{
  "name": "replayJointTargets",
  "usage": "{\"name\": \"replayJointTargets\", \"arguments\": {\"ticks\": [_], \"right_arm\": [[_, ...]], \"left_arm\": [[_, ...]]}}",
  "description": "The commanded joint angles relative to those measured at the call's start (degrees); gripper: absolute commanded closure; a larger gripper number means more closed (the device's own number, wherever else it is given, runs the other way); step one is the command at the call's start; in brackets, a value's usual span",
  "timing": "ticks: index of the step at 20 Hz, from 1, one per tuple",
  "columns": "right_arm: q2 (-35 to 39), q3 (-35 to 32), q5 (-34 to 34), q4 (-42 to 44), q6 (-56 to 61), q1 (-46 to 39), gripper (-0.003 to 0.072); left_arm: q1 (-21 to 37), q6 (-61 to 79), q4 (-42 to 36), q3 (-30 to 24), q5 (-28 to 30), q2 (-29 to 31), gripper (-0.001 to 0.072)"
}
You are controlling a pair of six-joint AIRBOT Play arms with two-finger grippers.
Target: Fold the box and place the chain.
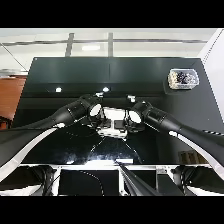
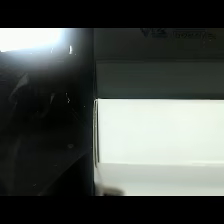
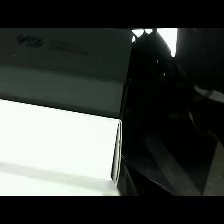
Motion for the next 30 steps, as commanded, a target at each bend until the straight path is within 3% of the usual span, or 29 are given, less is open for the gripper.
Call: {"name": "replayJointTargets", "arguments": {"ticks": [1,14,15,16,19,20,26,27,28,29,30], "right_arm": [[-1.46,1.97,0.96,-0.81,2.23,0.15,0.0383],[-3.78,2.47,3.23,-1.01,4.28,0.17,0.0385],[-3.78,2.47,3.23,-0.90,4.28,0.17,0.0446],[-3.78,2.47,3.21,-0.87,4.35,0.20,0.0558],[-3.78,2.47,3.02,-0.92,7.54,0.28,0.0566],[-3.78,2.47,3.04,-0.92,7.52,0.28,0.0632],[-3.78,2.47,3.37,-0.87,7.30,0.70,0.0631],[-3.76,2.47,3.37,-0.90,7.30,0.83,0.0628],[-3.74,2.47,3.34,-0.90,7.30,0.85,0.0563],[-3.72,2.49,3.48,-0.90,7.32,0.85,0.0408],[-3.58,2.51,4.17,-0.98,7.30,0.85,0.0353]], "left_arm": [[0.00,0.00,0.00,0.04,-0.02,0.00,0.0678],[0.00,0.00,0.02,0.04,-0.02,0.00,0.0678],[0.00,0.00,0.02,0.04,-0.02,0.00,0.0677],[0.00,0.00,0.02,0.04,-0.02,0.00,0.0677],[0.00,0.00,0.02,0.04,-0.07,0.00,0.0677],[0.00,0.00,0.02,0.04,-0.04,0.00,0.0677],[-0.02,0.00,0.02,0.04,-0.02,0.00,0.0678],[0.00,0.00,0.02,0.04,-0.02,0.00,0.0678],[0.00,0.00,0.00,0.04,-0.02,0.00,0.0677],[0.00,0.00,0.02,0.04,-0.02,0.00,0.0677],[-0.02,0.00,0.00,0.04,-0.04,0.00,0.0677]]}}
